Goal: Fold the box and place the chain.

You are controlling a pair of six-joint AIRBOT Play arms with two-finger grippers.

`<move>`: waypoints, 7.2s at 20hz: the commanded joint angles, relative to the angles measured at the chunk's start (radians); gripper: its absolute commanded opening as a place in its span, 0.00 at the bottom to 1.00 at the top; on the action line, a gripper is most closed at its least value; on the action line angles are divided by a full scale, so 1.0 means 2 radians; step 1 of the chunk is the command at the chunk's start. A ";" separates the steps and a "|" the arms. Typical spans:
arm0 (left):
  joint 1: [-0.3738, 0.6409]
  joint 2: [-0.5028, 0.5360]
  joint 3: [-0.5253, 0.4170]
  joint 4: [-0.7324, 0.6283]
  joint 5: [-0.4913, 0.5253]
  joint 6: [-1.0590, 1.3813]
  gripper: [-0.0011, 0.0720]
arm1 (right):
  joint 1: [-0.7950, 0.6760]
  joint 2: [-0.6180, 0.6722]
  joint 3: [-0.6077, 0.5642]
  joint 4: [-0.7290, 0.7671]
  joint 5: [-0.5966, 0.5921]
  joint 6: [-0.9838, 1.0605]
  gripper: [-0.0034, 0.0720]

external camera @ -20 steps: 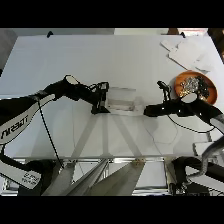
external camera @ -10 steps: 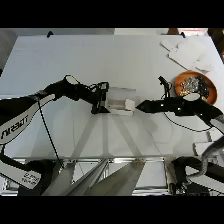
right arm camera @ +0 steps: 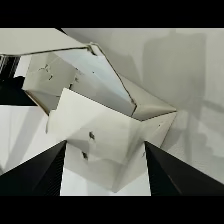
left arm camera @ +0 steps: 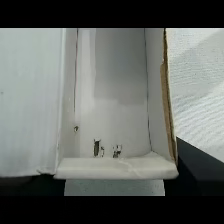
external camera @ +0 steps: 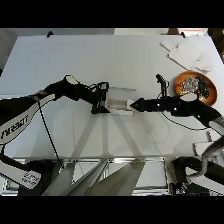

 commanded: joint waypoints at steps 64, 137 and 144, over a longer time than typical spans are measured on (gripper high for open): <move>0.000 0.000 0.000 0.000 0.000 0.000 0.30 | 0.251 -0.155 0.284 -0.673 0.137 0.806 0.57; 0.000 0.000 0.000 -0.001 0.000 0.000 0.30 | -0.208 -0.179 0.281 -0.643 0.129 0.524 0.06; 0.000 0.000 0.000 -0.001 0.000 0.000 0.30 | -0.208 -0.093 0.281 -0.651 0.134 0.453 0.06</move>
